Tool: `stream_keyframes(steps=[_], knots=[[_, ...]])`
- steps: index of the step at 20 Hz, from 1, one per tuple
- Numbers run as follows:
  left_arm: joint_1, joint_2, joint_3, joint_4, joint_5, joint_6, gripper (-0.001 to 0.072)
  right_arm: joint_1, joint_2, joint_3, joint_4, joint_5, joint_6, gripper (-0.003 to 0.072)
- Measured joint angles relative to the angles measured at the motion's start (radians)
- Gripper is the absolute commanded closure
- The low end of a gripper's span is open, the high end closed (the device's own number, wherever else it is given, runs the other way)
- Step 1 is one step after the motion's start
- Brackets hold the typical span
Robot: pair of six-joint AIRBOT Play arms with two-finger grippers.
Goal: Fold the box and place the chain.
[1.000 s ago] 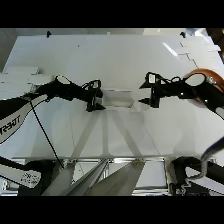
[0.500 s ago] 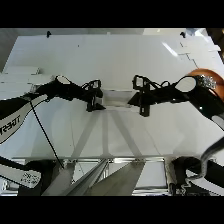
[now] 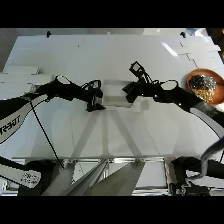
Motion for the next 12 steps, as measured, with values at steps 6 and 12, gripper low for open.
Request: stream_keyframes(steps=[6,12], knots=[[0.0,0.0,0.0,0.0,0.0,0.0,0.0372,0.001,-0.038,0.0,0.059,0.006,0.0,0.0672],[0.0,0.0,0.0,0.0,0.0,0.0,0.0372,-0.019,0.132,0.0,-0.076,0.171,0.005,0.0668]])
